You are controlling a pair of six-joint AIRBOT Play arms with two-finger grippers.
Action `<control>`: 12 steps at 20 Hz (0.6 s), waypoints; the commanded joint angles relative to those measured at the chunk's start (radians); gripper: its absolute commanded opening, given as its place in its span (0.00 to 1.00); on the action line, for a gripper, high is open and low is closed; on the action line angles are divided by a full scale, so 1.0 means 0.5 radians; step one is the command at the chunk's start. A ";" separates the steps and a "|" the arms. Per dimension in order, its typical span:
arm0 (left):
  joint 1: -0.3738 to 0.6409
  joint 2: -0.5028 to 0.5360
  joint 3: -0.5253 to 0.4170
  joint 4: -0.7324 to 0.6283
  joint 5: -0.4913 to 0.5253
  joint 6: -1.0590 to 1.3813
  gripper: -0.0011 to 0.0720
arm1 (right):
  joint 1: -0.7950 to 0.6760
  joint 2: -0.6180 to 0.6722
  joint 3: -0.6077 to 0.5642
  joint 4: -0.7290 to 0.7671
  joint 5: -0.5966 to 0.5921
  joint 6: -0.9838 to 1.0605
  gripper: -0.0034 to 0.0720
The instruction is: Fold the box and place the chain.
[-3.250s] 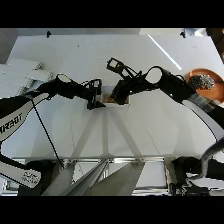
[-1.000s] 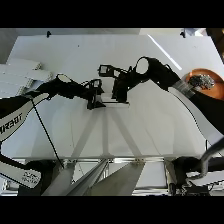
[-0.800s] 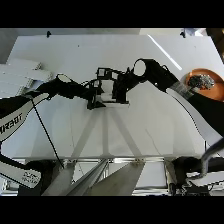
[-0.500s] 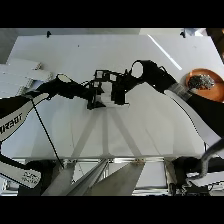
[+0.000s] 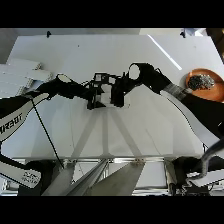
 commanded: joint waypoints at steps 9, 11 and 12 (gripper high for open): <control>0.001 0.000 0.000 -0.001 0.001 -0.002 0.13 | -0.021 0.278 -0.005 -0.021 -0.153 0.259 0.53; 0.001 0.000 0.000 0.000 0.001 -0.002 0.13 | -0.051 0.309 -0.005 -0.020 -0.140 0.424 0.51; 0.001 0.000 0.000 -0.001 0.001 -0.002 0.13 | -0.072 0.308 -0.005 -0.016 -0.129 0.540 0.43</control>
